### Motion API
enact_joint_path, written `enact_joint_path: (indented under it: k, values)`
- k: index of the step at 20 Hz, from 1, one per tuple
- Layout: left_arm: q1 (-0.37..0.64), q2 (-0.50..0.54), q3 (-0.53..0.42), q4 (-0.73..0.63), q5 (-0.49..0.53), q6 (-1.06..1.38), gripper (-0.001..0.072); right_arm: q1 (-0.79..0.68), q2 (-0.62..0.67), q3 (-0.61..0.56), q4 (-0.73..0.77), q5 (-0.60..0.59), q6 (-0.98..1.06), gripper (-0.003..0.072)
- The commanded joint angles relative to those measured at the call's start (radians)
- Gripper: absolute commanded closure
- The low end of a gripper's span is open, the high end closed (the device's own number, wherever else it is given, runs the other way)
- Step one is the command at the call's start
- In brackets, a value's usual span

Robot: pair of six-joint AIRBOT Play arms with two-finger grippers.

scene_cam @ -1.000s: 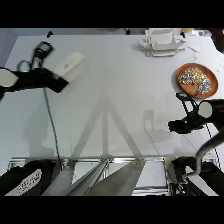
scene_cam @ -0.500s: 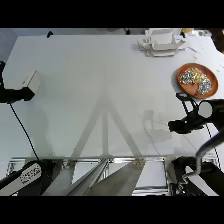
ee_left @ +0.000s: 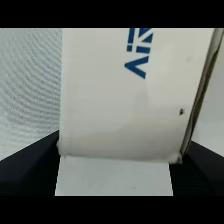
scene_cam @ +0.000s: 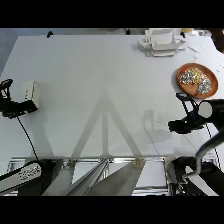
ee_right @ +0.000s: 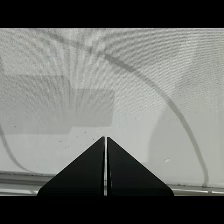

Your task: Fold the box and place the chain.

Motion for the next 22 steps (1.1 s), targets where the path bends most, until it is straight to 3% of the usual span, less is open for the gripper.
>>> enact_joint_path:
  k: [1,5,9,10,12,13,15,18,22]
  values:
    - [-0.012,0.063,0.000,0.017,-0.014,-0.030,0.0012,-0.001,0.000,0.000,0.000,0.000,0.000,0.0671]
    - [-0.075,0.278,0.000,0.018,0.018,-0.029,0.0017,-0.001,0.000,0.000,0.000,0.000,0.001,0.0671]
    - [-0.156,0.500,0.000,0.017,-0.024,-0.030,0.0021,-0.001,0.000,0.000,0.000,0.000,0.000,0.0671]
    - [-0.177,0.538,0.000,0.016,-0.060,-0.030,0.0091,-0.001,0.000,0.000,0.000,0.000,0.000,0.0671]
    - [-0.209,0.570,-0.001,0.019,-0.160,-0.026,0.0508,-0.001,0.000,0.000,0.000,0.000,0.000,0.0671]
    - [-0.218,0.567,-0.001,0.018,-0.212,-0.027,0.0615,-0.001,0.000,0.000,0.000,0.000,0.000,0.0671]
    - [-0.237,0.550,-0.004,0.015,-0.309,-0.027,0.0696,-0.001,0.000,0.000,0.000,0.000,0.000,0.0671]
    - [-0.243,0.503,-0.005,0.016,-0.397,-0.027,0.0702,-0.001,0.000,0.000,0.000,0.001,0.000,0.0671]
    - [-0.243,0.437,-0.005,0.014,-0.399,-0.030,0.0699,-0.001,0.000,0.000,0.000,0.000,0.000,0.0671]
